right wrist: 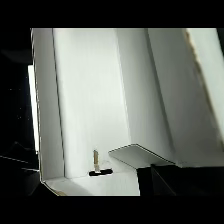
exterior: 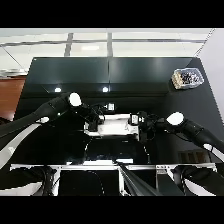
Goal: Fold the box and place the chain.
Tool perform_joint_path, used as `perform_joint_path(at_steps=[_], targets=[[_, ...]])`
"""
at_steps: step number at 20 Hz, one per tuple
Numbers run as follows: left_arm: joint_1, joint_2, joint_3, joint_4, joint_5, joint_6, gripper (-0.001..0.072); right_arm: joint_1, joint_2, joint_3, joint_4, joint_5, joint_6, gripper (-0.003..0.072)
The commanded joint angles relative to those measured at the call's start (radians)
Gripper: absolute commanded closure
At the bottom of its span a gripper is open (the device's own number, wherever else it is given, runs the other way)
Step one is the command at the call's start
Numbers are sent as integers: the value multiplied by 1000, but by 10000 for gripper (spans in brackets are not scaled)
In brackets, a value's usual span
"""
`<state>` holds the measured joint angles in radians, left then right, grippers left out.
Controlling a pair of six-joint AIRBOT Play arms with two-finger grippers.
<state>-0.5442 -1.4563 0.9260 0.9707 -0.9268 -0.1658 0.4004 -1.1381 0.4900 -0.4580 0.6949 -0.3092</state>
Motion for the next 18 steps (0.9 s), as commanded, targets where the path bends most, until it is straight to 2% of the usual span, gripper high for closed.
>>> perform_joint_path(at_steps=[1,18], targets=[[-3,-1,1,-2,3,-2,682,-4,-8,0,20,-28,-28,-26],[-2,-1,1,-2,3,1,682,-56,13,3,28,47,-39,-26]])
